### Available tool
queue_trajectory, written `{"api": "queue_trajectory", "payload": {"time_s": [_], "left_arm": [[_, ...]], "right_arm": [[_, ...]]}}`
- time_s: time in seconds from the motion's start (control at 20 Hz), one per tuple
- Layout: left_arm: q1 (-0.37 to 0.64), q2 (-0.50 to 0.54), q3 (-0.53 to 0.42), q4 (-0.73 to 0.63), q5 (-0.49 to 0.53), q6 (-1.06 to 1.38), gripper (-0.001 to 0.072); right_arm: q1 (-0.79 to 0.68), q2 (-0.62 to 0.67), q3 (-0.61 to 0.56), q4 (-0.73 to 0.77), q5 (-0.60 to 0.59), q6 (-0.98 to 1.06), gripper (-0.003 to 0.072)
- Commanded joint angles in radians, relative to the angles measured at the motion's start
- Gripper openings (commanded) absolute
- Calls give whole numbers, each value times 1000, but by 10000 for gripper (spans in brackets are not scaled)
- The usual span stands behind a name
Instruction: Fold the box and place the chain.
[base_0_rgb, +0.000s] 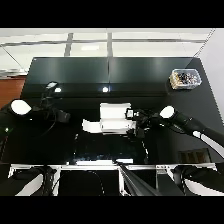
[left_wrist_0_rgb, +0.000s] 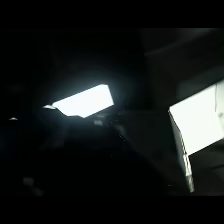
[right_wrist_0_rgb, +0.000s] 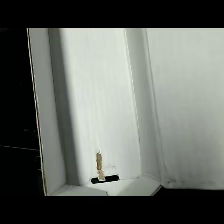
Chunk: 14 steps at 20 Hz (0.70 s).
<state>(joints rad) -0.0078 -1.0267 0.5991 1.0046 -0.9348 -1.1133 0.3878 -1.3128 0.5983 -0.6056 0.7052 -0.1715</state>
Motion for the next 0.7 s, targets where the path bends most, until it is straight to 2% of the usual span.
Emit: {"api": "queue_trajectory", "payload": {"time_s": [0.0, 0.15, 0.35, 0.4, 0.55, 0.65], "left_arm": [[188, -78, -75, -356, -135, 3, 29], [153, -211, -79, -366, -187, 15, 29], [36, -355, -75, -548, -185, 162, 29], [5, -383, -66, -549, -184, 167, 28], [-72, -435, -36, -531, -164, 167, 28], [-84, -436, -18, -531, -147, 167, 28]], "right_arm": [[1, -1, 1, 0, 0, 0, 252], [1, -1, 1, 0, 0, 0, 252], [1, -1, 1, 0, 0, 0, 252], [1, -1, 1, 0, 0, 0, 252], [1, -1, 1, 0, 0, 0, 253], [1, -1, 1, 0, 0, 0, 252]]}}
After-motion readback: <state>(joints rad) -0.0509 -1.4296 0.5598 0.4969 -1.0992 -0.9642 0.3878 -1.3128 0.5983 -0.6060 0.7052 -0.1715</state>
